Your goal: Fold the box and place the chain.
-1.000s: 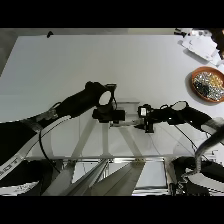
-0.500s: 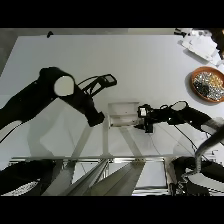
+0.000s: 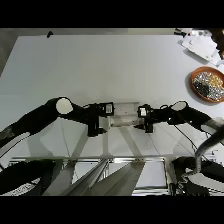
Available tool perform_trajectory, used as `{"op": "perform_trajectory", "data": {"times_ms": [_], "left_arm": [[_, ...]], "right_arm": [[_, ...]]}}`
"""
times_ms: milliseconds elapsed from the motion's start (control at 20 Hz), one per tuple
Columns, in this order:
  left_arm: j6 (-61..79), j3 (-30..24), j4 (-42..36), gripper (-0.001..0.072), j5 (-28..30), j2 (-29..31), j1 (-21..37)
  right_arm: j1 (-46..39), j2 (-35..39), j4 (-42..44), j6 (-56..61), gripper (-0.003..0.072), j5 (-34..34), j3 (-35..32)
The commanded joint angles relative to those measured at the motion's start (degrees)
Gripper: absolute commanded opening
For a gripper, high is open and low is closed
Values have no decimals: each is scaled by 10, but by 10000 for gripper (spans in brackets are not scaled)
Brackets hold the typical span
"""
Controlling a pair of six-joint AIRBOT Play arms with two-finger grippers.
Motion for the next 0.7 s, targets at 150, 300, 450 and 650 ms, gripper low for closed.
{"op": "perform_trajectory", "data": {"times_ms": [150, 300, 450, 650], "left_arm": [[117, -16, -117, 715, 85, -84, 2], [118, -16, -121, 715, 90, -84, 9], [146, -16, -131, 714, 94, -85, 9], [228, -16, -219, 713, 89, -94, 7]], "right_arm": [[0, 0, 0, 0, 459, 0, 0], [0, 0, 0, 0, 459, 0, 0], [0, 0, 0, 0, 459, 0, 0], [0, 0, 0, 0, 459, 0, 0]]}}
